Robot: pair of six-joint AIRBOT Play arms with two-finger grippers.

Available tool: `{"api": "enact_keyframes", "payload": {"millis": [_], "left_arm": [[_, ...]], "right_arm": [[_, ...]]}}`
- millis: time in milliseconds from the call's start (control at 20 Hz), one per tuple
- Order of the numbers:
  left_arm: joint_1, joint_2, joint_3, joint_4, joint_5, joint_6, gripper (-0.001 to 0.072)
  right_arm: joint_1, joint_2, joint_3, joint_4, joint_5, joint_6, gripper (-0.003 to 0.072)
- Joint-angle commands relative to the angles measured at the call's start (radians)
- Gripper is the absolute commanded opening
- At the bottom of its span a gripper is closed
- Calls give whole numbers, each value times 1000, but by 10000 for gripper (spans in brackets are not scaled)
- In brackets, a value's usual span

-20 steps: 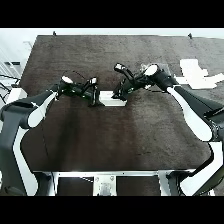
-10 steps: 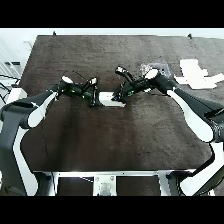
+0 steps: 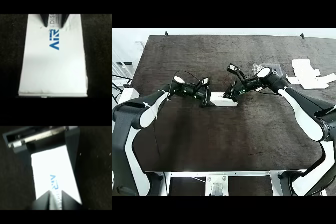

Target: Fold the box and place the chain.

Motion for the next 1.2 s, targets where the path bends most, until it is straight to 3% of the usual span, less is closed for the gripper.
{"api": "enact_keyframes", "payload": {"millis": [0,150,250,750,1000,1150], "left_arm": [[0,0,1,6,4,4,407],[0,0,1,6,4,4,407],[0,0,1,6,4,4,406],[0,0,1,6,4,4,407],[0,0,1,6,4,4,407],[0,0,1,6,4,4,407]], "right_arm": [[1,2,2,17,-10,-2,71],[1,-2,-16,13,-10,-1,69],[0,-3,-36,11,-11,-2,17],[-3,-47,-61,-50,-35,108,15],[-26,74,-57,161,-36,24,13],[-34,188,-59,170,-35,41,13]]}}
